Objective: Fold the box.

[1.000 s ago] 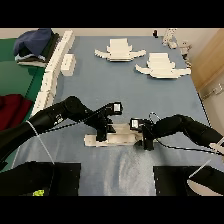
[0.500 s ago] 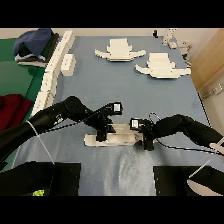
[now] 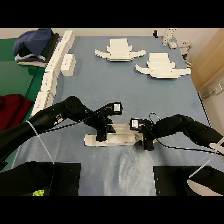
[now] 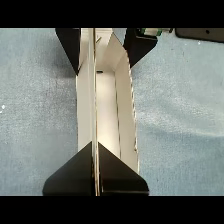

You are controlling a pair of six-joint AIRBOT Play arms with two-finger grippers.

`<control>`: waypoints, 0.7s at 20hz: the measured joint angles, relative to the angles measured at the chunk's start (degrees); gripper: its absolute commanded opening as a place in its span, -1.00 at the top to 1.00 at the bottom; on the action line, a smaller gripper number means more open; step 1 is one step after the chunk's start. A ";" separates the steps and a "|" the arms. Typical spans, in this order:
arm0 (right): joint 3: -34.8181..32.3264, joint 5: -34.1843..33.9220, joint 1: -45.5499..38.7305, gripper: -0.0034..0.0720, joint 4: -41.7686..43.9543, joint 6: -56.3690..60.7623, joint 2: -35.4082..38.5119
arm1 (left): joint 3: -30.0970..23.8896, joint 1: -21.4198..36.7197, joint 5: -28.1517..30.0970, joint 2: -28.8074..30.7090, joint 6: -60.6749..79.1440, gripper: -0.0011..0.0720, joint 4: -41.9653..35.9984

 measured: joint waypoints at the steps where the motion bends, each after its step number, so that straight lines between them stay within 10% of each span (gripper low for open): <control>1: 0.00 0.00 0.00 -0.49 -0.02 0.00 0.00 | 0.00 0.00 0.00 0.00 0.00 0.93 0.04; 7: 0.00 -0.02 0.00 -0.49 -0.02 0.00 0.00 | 0.00 0.02 0.31 0.00 -0.02 0.86 0.39; 8: 0.00 -0.04 0.00 -0.49 -0.02 0.00 0.00 | 0.00 0.07 0.46 0.00 0.00 0.23 0.68; 9: -0.02 -0.35 0.00 -0.49 -0.02 0.02 0.00 | -0.02 0.09 0.63 -0.07 0.02 0.07 1.97; 14: -0.02 -0.37 0.00 -0.49 -0.02 0.00 0.00 | 0.04 0.26 0.87 0.31 -1.42 0.07 1.99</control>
